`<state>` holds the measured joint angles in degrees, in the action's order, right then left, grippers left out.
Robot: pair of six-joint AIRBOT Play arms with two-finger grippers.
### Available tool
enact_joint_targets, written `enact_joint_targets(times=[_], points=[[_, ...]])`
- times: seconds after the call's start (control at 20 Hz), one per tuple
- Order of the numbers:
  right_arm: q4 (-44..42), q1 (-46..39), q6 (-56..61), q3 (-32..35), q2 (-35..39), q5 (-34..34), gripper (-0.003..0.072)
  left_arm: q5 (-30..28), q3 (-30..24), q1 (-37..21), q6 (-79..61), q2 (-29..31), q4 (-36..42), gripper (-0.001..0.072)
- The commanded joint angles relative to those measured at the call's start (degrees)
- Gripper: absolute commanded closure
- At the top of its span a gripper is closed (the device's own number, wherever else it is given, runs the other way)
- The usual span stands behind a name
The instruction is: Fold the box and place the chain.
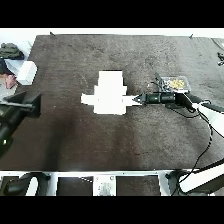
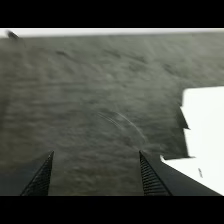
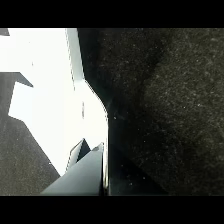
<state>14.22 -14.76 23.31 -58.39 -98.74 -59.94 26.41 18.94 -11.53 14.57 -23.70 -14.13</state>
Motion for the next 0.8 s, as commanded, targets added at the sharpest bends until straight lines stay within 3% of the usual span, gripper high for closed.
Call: enact_joint_targets(times=[0.0, 0.2, 0.3, 0.55, 0.75], points=[[0.13, 0.07, -1.27, -0.04, 0.04, -0.22, 0.0707, 12.79, 10.1, -0.07, -0.09, -17.88, 1.09, 0.0132], [0.09, 0.15, -3.5, -0.07, 0.04, -0.07, 0.0707, 27.93, 26.38, 0.33, 0.09, -39.87, 1.03, 0.0132], [0.35, 0.57, -6.67, -0.04, 0.04, -0.48, 0.0707, 32.24, 34.75, 3.04, 0.7, -49.18, 0.83, 0.0132], [-1.92, 2.08, -13.29, -0.04, 0.04, -1.22, 0.0707, 34.6, 55.47, 14.14, 9.01, -70.44, -3.78, 0.0132], [-4.39, 1.53, -13.27, -0.04, 0.66, -1.07, 0.0707, 34.21, 68.65, 16.37, 17.68, -80.81, -10.75, 0.0132]])
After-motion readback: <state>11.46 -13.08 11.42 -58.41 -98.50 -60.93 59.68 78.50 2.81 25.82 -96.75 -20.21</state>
